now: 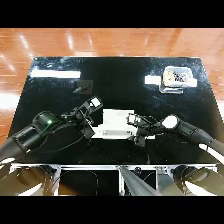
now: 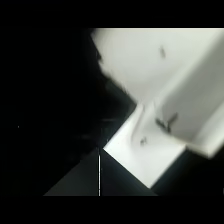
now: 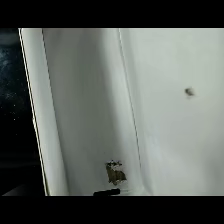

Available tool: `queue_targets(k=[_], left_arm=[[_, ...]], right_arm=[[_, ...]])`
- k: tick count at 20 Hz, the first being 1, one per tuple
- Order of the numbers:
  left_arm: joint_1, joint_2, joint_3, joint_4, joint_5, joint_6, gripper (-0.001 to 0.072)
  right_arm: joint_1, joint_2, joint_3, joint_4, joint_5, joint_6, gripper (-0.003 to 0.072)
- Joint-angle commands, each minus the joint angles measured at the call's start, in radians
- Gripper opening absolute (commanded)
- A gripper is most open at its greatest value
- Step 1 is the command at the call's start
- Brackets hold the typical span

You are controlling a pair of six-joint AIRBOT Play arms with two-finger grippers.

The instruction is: Fold the box and place the chain.

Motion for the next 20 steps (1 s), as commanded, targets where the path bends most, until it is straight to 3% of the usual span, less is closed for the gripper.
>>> queue_targets(k=[1, 3, 5, 7, 8, 9, 10, 17, 19, 20], left_arm=[[0.015, 0.076, -0.027, 0.013, 0.102, 0.144, 0.0023], [0.072, 0.099, -0.027, -0.019, 0.067, 0.168, 0.0023], [0.169, 0.093, -0.029, -0.196, 0.054, 0.272, 0.0023], [0.2, 0.072, -0.029, -0.253, 0.059, 0.336, 0.0032], [0.2, 0.056, -0.029, -0.247, 0.059, 0.34, 0.0194], [0.197, 0.037, -0.029, -0.25, 0.06, 0.34, 0.0517], [0.189, 0.015, -0.029, -0.251, 0.06, 0.34, 0.0629], [0.102, -0.087, -0.029, -0.257, 0.074, 0.397, 0.0604], [0.102, -0.108, -0.029, -0.261, 0.075, 0.397, 0.0496], [0.102, -0.113, -0.029, -0.261, 0.067, 0.397, 0.034]], right_arm=[[0.0, -0.001, 0.0, 0.0, 0.001, 0.0, 0.0549], [0.0, -0.001, 0.0, 0.0, 0.0, 0.0, 0.0549], [0.0, -0.001, 0.0, 0.0, 0.001, 0.0, 0.0549], [0.0, -0.001, 0.0, 0.0, 0.0, 0.0, 0.0549], [0.0, -0.001, 0.0, 0.0, 0.0, 0.0, 0.0549], [0.0, -0.001, 0.0, 0.0, 0.001, 0.0, 0.0549], [0.0, -0.001, 0.0, 0.0, 0.0, 0.0, 0.0549], [0.0, -0.001, 0.0, 0.0, 0.0, 0.0, 0.0549], [0.0, -0.001, 0.0, 0.0, 0.0, 0.0, 0.0549], [0.0, -0.001, 0.0, 0.0, 0.0, 0.0, 0.0549]])
